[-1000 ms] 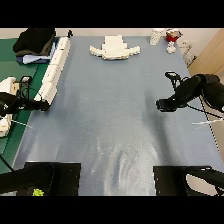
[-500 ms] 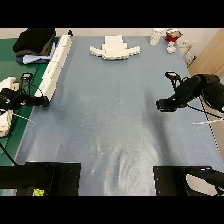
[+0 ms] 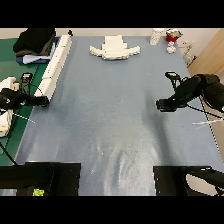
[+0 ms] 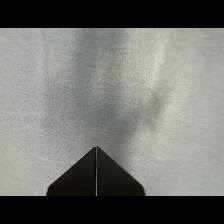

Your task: Fold the box.

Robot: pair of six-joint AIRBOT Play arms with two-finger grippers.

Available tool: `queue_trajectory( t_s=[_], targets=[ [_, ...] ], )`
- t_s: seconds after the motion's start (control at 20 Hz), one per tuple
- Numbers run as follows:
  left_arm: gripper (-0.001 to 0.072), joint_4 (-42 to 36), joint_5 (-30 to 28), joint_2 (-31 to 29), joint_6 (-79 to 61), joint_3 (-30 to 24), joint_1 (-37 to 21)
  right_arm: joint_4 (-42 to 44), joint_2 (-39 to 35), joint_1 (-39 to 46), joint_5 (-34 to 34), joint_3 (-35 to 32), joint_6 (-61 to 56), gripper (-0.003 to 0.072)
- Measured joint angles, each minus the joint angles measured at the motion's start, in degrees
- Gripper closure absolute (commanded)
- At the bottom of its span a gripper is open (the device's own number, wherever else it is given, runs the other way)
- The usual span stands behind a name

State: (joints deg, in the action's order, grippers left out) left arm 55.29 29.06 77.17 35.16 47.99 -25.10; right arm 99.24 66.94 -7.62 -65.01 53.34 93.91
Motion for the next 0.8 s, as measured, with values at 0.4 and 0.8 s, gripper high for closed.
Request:
queue_trajectory(
  t_s=[0.4, 0.8],
  targets=[
    [0.0176, 0.0, 0.0, 0.0, 0.1, 0.0, 0.0, 0.0, 0.0, 0.0, 0.0, 0.0, 0.0, 0.0684],
    [0.0012, 0.0, -0.1, 0.9, 0.5, 0.0, 0.0, 0.0, 0.0, 0.0, 0.0, 0.0, 0.0, 0.0684]
  ],
)
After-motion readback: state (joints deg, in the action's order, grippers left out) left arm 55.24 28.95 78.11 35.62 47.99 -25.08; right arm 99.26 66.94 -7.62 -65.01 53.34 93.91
